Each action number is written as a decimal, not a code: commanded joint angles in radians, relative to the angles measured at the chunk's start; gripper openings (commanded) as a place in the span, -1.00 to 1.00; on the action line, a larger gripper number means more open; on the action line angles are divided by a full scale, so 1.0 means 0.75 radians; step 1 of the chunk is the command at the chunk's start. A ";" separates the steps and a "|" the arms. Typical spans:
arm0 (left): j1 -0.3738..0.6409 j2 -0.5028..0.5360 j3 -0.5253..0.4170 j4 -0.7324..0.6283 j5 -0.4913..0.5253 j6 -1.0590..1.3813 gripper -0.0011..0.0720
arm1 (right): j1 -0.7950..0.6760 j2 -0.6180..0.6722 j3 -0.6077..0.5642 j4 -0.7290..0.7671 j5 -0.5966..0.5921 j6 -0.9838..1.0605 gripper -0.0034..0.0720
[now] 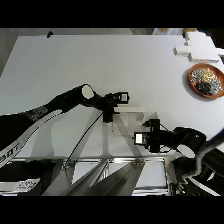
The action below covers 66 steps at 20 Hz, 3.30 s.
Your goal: Fold the box and place the chain.
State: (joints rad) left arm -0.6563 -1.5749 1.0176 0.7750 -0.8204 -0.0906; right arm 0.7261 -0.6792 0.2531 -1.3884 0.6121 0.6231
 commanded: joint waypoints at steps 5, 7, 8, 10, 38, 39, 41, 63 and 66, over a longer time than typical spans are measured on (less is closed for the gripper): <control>0.000 0.000 0.001 0.000 0.000 0.001 -0.94 | -0.075 -0.042 0.010 -0.018 -0.144 -0.215 0.88; 0.000 0.000 0.001 0.000 0.000 0.001 -0.94 | -0.128 -0.042 0.038 0.018 -0.098 -0.215 0.88; 0.000 0.000 0.001 0.000 0.000 0.001 -0.94 | -0.145 -0.042 0.048 0.044 -0.099 -0.216 0.88; 0.000 0.000 0.001 0.000 0.000 0.001 -0.94 | -0.172 -0.042 0.066 0.101 -0.098 -0.215 0.88; 0.000 0.000 0.001 0.000 0.000 0.001 -0.94 | -0.769 -0.410 0.180 0.996 0.218 -1.152 0.88; 0.000 0.000 0.001 0.000 0.000 0.001 -0.94 | -0.772 -0.445 0.205 1.000 0.244 -1.154 0.88; 0.000 0.000 0.001 0.000 0.000 0.001 -0.94 | -0.772 -0.511 0.239 1.015 0.258 -1.158 0.88; 0.000 0.000 0.001 0.000 0.000 0.001 -0.94 | -0.772 -0.740 0.243 1.155 0.301 -1.333 0.77; 0.000 0.000 0.001 0.000 0.000 0.001 -0.94 | -0.772 -0.741 0.243 1.154 0.290 -1.336 0.22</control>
State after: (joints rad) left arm -0.6563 -1.5749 1.0176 0.7753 -0.8219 -0.0891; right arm 0.1474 -1.2308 0.4355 -0.5220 0.8356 -0.3763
